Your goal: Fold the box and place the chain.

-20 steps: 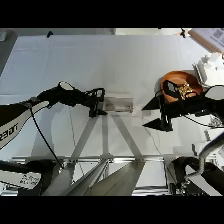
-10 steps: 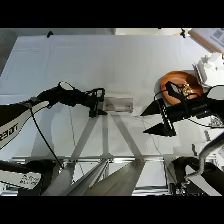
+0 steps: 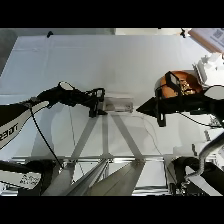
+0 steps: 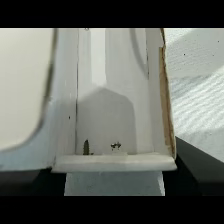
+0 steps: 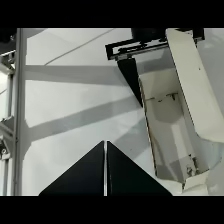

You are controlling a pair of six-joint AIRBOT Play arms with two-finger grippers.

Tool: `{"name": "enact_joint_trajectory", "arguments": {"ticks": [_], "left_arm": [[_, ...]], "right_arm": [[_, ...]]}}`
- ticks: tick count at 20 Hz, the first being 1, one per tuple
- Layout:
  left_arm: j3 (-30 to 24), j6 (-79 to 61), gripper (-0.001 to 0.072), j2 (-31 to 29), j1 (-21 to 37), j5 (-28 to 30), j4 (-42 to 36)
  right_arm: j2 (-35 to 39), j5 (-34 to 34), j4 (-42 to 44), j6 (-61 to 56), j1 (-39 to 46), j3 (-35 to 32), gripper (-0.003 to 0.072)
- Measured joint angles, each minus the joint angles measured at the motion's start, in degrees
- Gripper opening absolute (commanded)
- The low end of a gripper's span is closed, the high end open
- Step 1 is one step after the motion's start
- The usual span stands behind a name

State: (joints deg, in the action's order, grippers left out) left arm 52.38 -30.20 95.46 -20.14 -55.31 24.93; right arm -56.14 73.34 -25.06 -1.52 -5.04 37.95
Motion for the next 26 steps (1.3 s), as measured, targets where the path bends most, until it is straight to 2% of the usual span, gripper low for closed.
{"name": "enact_joint_trajectory", "arguments": {"ticks": [3,7,9,17,20,26], "left_arm": [[0.0,0.0,0.0387,0.0,0.0,0.0,0.0],[0.0,0.0,0.0387,0.0,0.0,0.0,0.0],[0.0,0.0,0.0387,0.0,0.0,0.0,0.0],[0.0,0.0,0.0387,0.0,0.0,0.0,0.0],[0.0,0.0,0.0387,0.0,0.0,0.0,0.0],[0.0,0.0,0.0387,0.0,0.0,0.0,0.0]], "right_arm": [[-1.4,-6.3,-2.9,0.2,-6.7,0.0,0.0008],[-4.1,-22.2,-4.4,0.0,-14.1,0.0,0.0007],[-6.3,-29.0,-2.7,0.0,-15.6,0.0,0.0007],[-14.8,-49.5,5.6,-0.2,-17.2,0.0,0.0007],[-17.0,-53.0,6.7,-0.2,-17.3,0.0,0.0008],[-16.4,-54.1,6.6,-0.2,-17.3,0.0,0.0008]]}}
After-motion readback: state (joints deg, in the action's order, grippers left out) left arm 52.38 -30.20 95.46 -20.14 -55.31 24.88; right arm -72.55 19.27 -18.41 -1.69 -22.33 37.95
